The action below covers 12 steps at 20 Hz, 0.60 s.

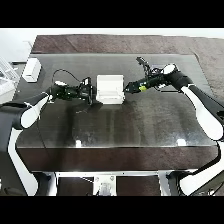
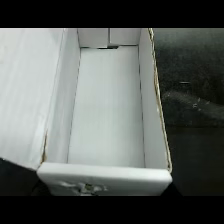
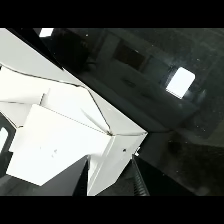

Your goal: Fold the box and place the chain.

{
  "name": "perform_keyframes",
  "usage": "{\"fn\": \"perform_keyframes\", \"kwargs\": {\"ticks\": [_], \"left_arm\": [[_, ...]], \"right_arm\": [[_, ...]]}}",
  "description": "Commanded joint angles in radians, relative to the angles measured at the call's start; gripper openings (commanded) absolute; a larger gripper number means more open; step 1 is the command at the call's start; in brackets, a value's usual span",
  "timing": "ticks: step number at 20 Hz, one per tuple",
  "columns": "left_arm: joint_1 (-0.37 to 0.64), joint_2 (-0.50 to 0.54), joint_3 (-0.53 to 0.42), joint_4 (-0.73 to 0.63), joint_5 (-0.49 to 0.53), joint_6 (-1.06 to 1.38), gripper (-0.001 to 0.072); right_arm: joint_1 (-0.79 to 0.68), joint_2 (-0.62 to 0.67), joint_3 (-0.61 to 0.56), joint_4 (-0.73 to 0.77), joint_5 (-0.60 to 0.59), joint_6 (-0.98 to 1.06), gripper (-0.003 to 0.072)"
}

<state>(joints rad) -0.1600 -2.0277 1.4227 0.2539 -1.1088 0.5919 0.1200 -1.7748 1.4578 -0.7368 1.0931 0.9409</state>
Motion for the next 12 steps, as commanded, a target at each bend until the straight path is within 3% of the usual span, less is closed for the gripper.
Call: {"fn": "perform_keyframes", "kwargs": {"ticks": [1,6,8,12], "left_arm": [[0.001,0.001,0.0,0.0,0.0,0.0,0.0231],[0.001,0.001,0.0,0.0,0.0,0.0,0.0232],[0.001,0.001,0.0,0.0,0.0,0.0,0.0231],[0.001,0.001,0.0,0.0,-0.002,0.0,0.0231]], "right_arm": [[0.003,0.001,0.003,0.003,0.005,0.002,0.0343],[0.004,0.001,0.003,0.002,0.052,0.002,0.0347],[0.004,0.001,0.003,-0.008,0.053,0.021,0.0416],[0.008,0.0,0.003,-0.009,0.052,0.029,0.0473]]}}
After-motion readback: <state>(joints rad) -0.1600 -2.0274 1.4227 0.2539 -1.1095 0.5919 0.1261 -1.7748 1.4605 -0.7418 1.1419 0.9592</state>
